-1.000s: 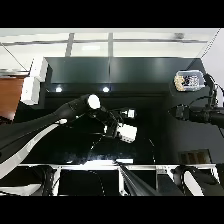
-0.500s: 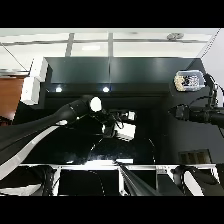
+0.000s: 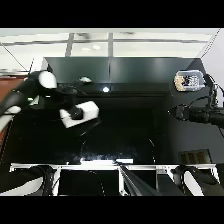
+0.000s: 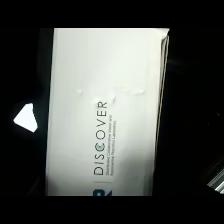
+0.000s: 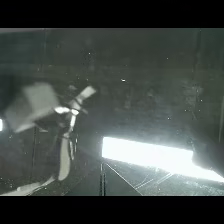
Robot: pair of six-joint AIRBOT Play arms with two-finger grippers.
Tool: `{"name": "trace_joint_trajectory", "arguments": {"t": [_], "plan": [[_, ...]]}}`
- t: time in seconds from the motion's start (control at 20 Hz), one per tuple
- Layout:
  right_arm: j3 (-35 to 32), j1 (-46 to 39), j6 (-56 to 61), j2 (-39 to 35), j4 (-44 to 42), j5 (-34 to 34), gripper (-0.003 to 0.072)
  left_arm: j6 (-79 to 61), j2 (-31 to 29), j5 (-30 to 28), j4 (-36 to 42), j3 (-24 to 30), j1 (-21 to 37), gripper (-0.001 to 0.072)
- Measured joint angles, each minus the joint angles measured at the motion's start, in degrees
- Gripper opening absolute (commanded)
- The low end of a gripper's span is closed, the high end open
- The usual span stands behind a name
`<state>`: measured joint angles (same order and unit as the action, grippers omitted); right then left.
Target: Fold the box and place the chain.
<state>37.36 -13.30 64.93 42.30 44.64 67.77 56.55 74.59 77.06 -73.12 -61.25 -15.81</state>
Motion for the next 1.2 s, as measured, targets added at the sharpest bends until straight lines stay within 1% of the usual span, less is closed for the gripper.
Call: {"name": "trace_joint_trajectory", "arguments": {"t": [0.1,0.25,0.45,0.6,0.65,0.75,0.85,1.0,1.2], "plan": [[0.00,-0.02,0.02,0.00,0.02,0.04,0.0020,5.95,-2.08,2.03,-3.58,1.33,7.78,0.0351],[0.00,-0.02,0.00,0.00,0.04,0.02,0.0021,11.58,-4.07,2.69,-7.43,4.31,19.63,0.0352],[0.00,0.00,0.00,0.00,0.04,-0.46,0.0021,15.50,-4.94,0.63,-10.40,6.78,33.00,0.0352],[0.00,-0.02,0.00,0.00,0.02,-0.96,0.0021,17.00,-5.57,-3.61,-11.32,7.41,40.70,0.0353],[0.00,-0.02,0.00,0.00,0.04,-1.16,0.0021,17.40,-5.79,-5.20,-11.54,7.50,42.71,0.0372],[0.00,-0.02,0.00,0.00,0.02,-1.33,0.0021,17.35,-5.99,-9.07,-11.80,7.65,45.29,0.0380],[0.00,0.00,0.15,0.00,0.02,-1.90,0.0021,14.36,-5.68,-12.22,-11.19,7.78,46.56,0.0380],[0.00,0.00,1.18,0.04,0.00,-3.08,0.0020,9.73,-4.50,-15.37,-9.62,7.85,46.62,0.0380],[0.00,-0.02,2.03,0.11,0.00,-4.20,0.0021,7.17,-3.56,-21.44,-9.05,7.85,46.21,0.0380]]}}
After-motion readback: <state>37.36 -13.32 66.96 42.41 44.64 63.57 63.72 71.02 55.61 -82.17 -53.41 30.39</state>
